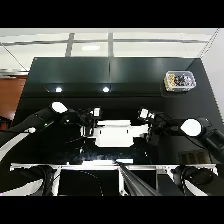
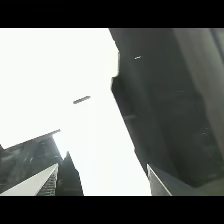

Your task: Fold the box and place the chain.

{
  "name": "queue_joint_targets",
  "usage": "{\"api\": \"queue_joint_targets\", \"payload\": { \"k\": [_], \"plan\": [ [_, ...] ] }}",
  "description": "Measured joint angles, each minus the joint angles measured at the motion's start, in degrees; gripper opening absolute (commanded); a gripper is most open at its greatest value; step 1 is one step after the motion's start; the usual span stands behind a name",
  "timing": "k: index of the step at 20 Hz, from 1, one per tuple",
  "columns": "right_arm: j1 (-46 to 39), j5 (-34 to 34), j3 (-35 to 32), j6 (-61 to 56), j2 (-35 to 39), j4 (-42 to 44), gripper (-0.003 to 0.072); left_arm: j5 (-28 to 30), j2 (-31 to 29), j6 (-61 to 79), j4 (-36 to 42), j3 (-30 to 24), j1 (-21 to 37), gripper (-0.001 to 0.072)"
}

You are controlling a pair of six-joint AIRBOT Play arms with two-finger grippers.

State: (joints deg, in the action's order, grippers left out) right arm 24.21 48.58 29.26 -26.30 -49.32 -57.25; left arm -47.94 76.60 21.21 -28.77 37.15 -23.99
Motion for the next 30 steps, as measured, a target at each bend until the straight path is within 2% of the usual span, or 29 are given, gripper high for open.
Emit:
{"api": "queue_joint_targets", "payload": {
  "k": [7,11,18,25,30],
  "plan": [
    [5.2,1.0,-0.3,10.1,-8.1,4.4,0.0631,0.1,0.0,0.0,-0.5,0.0,-0.3,0.0031],
    [8.7,-1.4,-0.3,11.6,-10.0,6.6,0.063,0.2,0.0,0.0,-0.6,0.0,-0.3,0.0031],
    [11.3,-6.5,-0.3,10.1,-10.6,9.5,0.063,0.2,0.0,0.0,-0.6,0.0,-0.3,0.0031],
    [9.3,-7.6,0.1,5.0,-8.6,10.2,0.063,0.2,0.0,-0.3,-0.6,0.0,-0.3,0.0031],
    [7.5,-7.5,0.2,5.5,-7.8,8.9,0.063,0.3,0.0,-0.4,-0.6,0.0,-0.3,0.0031]
  ]
}}
